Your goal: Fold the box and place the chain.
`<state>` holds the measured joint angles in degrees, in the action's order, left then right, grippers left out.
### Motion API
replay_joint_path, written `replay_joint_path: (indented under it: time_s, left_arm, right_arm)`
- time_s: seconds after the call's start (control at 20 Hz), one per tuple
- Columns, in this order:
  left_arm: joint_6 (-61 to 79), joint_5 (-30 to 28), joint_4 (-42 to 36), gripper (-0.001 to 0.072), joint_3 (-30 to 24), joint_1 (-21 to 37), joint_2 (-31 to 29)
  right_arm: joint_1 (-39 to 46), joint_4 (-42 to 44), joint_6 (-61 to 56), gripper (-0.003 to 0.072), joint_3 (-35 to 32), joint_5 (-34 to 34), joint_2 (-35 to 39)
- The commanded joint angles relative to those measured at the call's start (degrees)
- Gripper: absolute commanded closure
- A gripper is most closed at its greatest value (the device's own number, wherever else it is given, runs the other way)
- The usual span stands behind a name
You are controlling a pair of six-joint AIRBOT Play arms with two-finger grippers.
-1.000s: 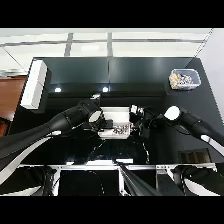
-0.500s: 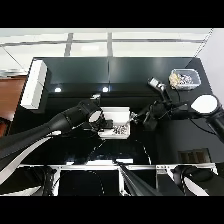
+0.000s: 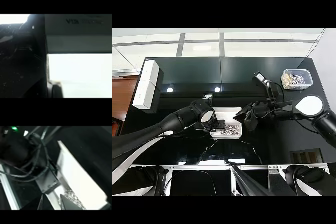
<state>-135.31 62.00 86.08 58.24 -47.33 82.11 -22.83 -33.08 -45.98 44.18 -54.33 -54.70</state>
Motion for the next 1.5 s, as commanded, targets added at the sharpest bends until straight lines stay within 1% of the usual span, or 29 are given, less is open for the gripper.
replay_joint_path:
  time_s: [0.0, 0.05, 0.2, 0.35, 0.6, 0.85, 0.9, 0.95, 1.0, 1.1, 1.25, 1.3, 1.35, 1.4, 1.45]
  left_arm:
    - [0.0, 0.0, 0.0, 0.0682, 0.0, 0.0, 0.0]
    - [0.0, 0.0, 0.0, 0.0682, 0.0, 0.0, 0.0]
    - [0.0, -0.1, 0.0, 0.0682, 0.0, 0.0, 0.0]
    - [0.0, 0.2, 0.0, 0.0682, 0.0, 0.0, 0.0]
    - [0.0, 0.0, 0.2, 0.0682, 0.0, 0.0, 0.0]
    - [-0.2, -0.2, -0.1, 0.0676, 0.0, 0.2, -0.2]
    - [-1.6, -0.2, 0.0, 0.056, 0.0, 0.1, -0.7]
    - [-3.5, -0.3, 0.3, 0.0332, 0.0, -0.1, -1.5]
    - [-4.5, -0.3, 1.4, 0.0174, 0.0, -0.3, -2.7]
    - [-4.2, -0.1, 4.5, 0.017, 0.0, -0.9, -6.3]
    - [-0.2, 0.8, 10.6, 0.0171, -0.5, -2.0, -14.2]
    - [0.2, 2.0, 13.5, 0.0171, -1.5, -2.1, -16.9]
    - [0.1, 4.0, 18.1, 0.0171, -3.3, -1.8, -20.0]
    - [-0.8, 5.9, 21.7, 0.017, -5.6, -0.5, -22.8]
    - [-0.7, 5.9, 22.8, 0.017, -8.5, 2.3, -25.6]
  right_arm:
    - [4.1, -3.3, -1.4, 0.0418, 0.4, -2.7, -0.1]
    - [6.4, -5.5, -1.4, 0.0418, 0.5, -3.9, -0.1]
    - [12.6, -19.4, -2.0, 0.0419, 0.4, -5.5, -0.1]
    - [16.0, -20.1, -2.0, 0.0419, 0.4, -9.8, -0.1]
    - [16.3, -17.2, -2.0, 0.0419, 0.4, -8.2, -0.1]
    - [16.3, -16.9, -2.0, 0.0419, 0.4, -8.4, -0.1]
    - [16.3, -16.9, -2.0, 0.0419, 0.4, -8.5, -0.2]
    - [16.3, -16.9, -2.0, 0.0419, 0.4, -8.5, -0.1]
    - [16.3, -16.9, -2.0, 0.0419, 0.4, -8.7, -0.1]
    - [16.3, -17.4, -2.0, 0.0419, 0.4, -8.9, -0.1]
    - [16.3, -18.1, -2.0, 0.0419, 0.4, -8.9, -0.2]
    - [16.3, -18.1, -2.0, 0.0419, 0.4, -8.9, -0.2]
    - [16.3, -18.1, -2.0, 0.0419, 0.4, -8.9, -0.2]
    - [16.3, -18.1, -2.0, 0.0419, 0.4, -8.9, -0.2]
    - [16.3, -18.0, -2.1, 0.0419, 0.4, -8.9, -0.2]
